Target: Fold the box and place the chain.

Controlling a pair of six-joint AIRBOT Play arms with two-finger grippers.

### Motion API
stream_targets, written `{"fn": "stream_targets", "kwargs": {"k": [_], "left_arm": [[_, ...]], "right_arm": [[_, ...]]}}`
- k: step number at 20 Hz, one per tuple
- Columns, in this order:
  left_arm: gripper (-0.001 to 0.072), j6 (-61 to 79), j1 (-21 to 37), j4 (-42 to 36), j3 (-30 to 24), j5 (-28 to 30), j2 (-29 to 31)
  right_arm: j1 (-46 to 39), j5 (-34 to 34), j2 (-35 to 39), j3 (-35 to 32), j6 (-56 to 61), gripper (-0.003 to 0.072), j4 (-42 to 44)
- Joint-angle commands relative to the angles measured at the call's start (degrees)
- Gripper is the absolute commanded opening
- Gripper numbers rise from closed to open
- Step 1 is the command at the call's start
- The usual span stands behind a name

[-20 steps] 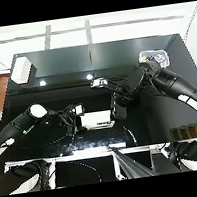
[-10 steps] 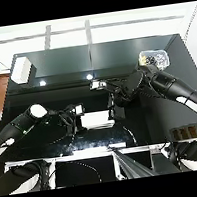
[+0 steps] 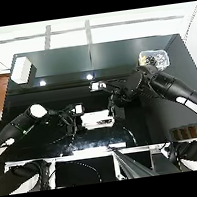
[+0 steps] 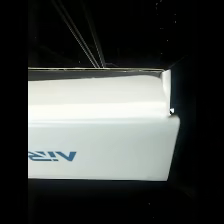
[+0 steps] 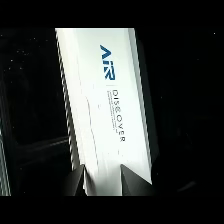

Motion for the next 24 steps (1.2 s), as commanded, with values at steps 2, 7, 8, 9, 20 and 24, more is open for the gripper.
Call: {"fn": "stream_targets", "kwargs": {"k": [2,7,8,9,20,24], "left_arm": [[0.0486,0.07,0.02,0.04,-0.02,-0.17,-0.02],[0.0486,0.04,0.02,0.04,-0.02,-0.20,-0.02],[0.0486,0.04,0.02,0.04,-0.02,-0.20,-0.02],[0.0486,0.07,0.02,0.04,-0.02,-0.20,-0.02],[0.0486,0.07,0.02,0.04,-0.02,-0.17,-0.02],[0.0486,0.07,0.02,0.04,-0.02,-0.15,-0.02]], "right_arm": [[0.94,-0.52,-0.07,-0.04,1.11,0.0264,-0.15],[1.64,-0.52,-0.07,-0.04,1.57,0.0265,-0.42],[1.64,-0.50,-0.07,-0.04,1.73,0.0265,-0.59],[1.64,-0.48,-0.07,-0.04,1.81,0.0264,-0.70],[2.27,1.01,-0.07,-0.04,4.31,0.0195,-2.78],[4.50,1.20,-0.66,-0.04,6.51,0.0214,-5.09]]}}
